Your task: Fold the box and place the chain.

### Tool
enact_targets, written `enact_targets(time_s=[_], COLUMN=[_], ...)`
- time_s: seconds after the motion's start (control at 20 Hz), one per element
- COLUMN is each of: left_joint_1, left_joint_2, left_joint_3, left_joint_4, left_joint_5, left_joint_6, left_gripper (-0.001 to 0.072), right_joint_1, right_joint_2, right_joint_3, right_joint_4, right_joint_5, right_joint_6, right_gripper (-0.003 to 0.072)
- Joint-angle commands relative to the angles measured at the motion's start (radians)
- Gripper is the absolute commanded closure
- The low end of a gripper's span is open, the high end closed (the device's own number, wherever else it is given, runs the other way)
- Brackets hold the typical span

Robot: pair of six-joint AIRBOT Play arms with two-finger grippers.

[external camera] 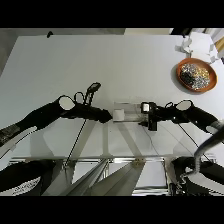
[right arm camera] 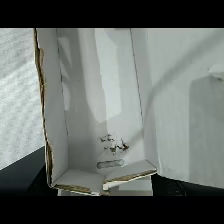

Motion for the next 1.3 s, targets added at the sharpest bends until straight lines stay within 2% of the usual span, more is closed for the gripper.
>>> enact_targets(time_s=[0.0,0.35,0.45,0.6,0.7,0.85,1.0,1.15,1.25], left_joint_1=[-0.006,-0.026,-0.042,-0.075,-0.104,-0.151,-0.196,-0.218,-0.227], left_joint_2=[0.003,-0.010,-0.027,-0.043,-0.060,-0.100,-0.151,-0.197,-0.230], left_joint_3=[0.010,0.010,0.010,0.026,0.068,0.164,0.271,0.373,0.441], left_joint_4=[-0.023,-0.070,-0.067,-0.048,0.053,0.306,0.502,0.605,0.642], left_joint_5=[0.000,0.004,0.037,0.091,0.111,0.095,-0.012,-0.147,-0.224], left_joint_6=[0.013,0.011,-0.044,-0.112,-0.235,-0.488,-0.692,-0.793,-0.842], left_gripper=[0.0385,0.0357,0.0284,0.0276,0.0276,0.0276,0.0277,0.0279,0.0322], right_joint_1=[0.000,0.000,0.000,0.000,0.000,0.000,0.000,0.000,0.000], right_joint_2=[0.000,0.000,0.000,0.000,0.000,0.000,0.000,0.000,0.000], right_joint_3=[0.000,0.000,0.000,0.000,0.000,0.000,0.000,0.000,0.000], right_joint_4=[0.000,0.000,0.000,0.000,0.000,0.000,0.000,0.000,0.000], right_joint_5=[0.000,0.000,0.000,0.000,0.000,0.000,0.000,0.000,0.000], right_joint_6=[0.000,0.000,0.000,0.000,0.000,0.000,0.000,0.000,0.000], right_gripper=[0.0216,0.0216,0.0216,0.0216,0.0216,0.0216,0.0216,0.0216,0.0216])
